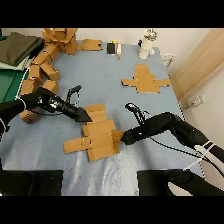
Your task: Fold the box.
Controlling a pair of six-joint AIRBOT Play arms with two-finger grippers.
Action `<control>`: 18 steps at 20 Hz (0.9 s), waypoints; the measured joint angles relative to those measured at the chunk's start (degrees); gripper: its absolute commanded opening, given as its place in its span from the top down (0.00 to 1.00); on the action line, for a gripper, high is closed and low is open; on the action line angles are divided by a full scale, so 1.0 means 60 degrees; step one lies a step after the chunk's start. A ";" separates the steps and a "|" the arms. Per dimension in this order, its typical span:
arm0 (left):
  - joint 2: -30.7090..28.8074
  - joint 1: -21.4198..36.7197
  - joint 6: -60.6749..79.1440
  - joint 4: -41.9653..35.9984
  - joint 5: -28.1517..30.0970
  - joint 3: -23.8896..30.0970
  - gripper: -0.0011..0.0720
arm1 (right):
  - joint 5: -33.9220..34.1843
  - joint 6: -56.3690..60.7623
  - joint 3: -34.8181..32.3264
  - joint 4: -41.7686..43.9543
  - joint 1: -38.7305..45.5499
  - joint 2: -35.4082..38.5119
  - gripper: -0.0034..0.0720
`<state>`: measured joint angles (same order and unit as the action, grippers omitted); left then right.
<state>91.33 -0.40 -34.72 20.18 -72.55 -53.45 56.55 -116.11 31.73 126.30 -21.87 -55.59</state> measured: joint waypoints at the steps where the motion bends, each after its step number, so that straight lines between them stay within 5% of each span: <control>1: 0.0000 0.0000 0.0142 -0.0022 -0.0051 0.0000 0.97 | 0.0000 0.0007 0.0000 -0.0004 0.0000 0.0004 0.96; 3: 0.0000 0.0000 0.0470 -0.0098 -0.0193 0.0000 0.97 | 0.0000 0.0018 0.0000 -0.0018 0.0000 0.0000 0.94; 5: 0.0000 0.0000 0.0827 -0.0127 -0.0331 0.0000 0.97 | -0.0091 0.0022 0.0007 -0.0029 0.0004 0.0004 0.51; 6: 0.0000 -0.0004 0.1005 -0.0153 -0.0386 -0.0004 0.97 | -0.0120 0.0022 0.0047 -0.0160 0.0011 0.0004 0.38; 8: 0.0000 -0.0047 0.1392 -0.0313 -0.0412 -0.0044 0.97 | -0.0157 0.0284 0.0280 -0.0860 0.0069 0.0004 0.38; 13: -0.0069 -0.0637 0.2262 -0.0492 -0.0215 -0.0357 0.97 | 0.0193 0.2124 0.1712 -0.3657 0.0863 0.0004 0.38; 14: -0.0120 -0.0794 0.2426 -0.0503 -0.0058 -0.0386 0.97 | 0.0251 0.2386 0.1993 -0.3956 0.1045 0.0007 0.45; 16: -0.0273 -0.1140 0.2816 -0.0546 0.0219 -0.0415 0.97 | 0.0415 0.2834 0.2386 -0.4339 0.1333 0.0007 0.84; 17: -0.0361 -0.1322 0.3038 -0.0543 0.0364 -0.0415 0.97 | 0.0433 0.3020 0.2514 -0.4426 0.1406 0.0004 0.95; 18: -0.0455 -0.1479 0.3242 -0.0535 0.0532 -0.0390 0.97 | 0.0488 0.3217 0.2586 -0.4466 0.1464 0.0000 0.95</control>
<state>88.60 -9.28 -15.27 16.97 -69.36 -55.79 59.48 -96.82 47.24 99.50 -13.08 -55.59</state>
